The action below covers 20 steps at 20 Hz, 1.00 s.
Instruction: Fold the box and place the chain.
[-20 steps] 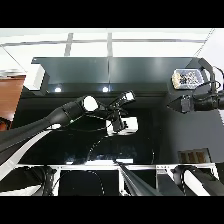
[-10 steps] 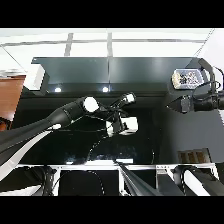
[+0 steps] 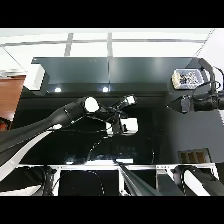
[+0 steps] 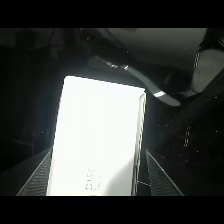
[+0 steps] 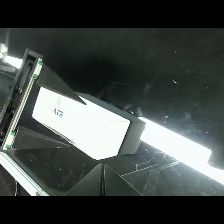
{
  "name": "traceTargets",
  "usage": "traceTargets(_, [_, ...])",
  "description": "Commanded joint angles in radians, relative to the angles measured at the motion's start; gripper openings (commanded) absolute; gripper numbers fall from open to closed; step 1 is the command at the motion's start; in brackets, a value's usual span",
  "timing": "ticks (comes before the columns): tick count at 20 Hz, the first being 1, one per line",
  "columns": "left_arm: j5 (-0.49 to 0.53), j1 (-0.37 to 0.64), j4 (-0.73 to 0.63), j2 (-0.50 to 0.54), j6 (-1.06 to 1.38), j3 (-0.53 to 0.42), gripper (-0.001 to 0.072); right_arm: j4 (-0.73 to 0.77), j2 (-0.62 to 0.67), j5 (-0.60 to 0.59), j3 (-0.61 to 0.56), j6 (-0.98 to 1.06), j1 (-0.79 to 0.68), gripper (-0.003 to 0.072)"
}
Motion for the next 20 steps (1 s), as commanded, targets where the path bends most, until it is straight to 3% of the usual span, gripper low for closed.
traceTargets(1, [-0.022,-0.001,0.003,-0.01,0.018,0.001,0.0712,0.0,0.0,-0.003,0.0,0.0,0.0,0.002])
traceTargets(13, [-0.018,-0.018,0.01,-0.014,0.093,0.001,0.0711,0.0,0.0,-0.003,0.0,0.001,0.0,0.002])
traceTargets(20, [0.011,-0.058,0.144,-0.023,0.119,0.001,0.0711,0.0,0.0,-0.003,0.0,0.001,0.0,0.002])
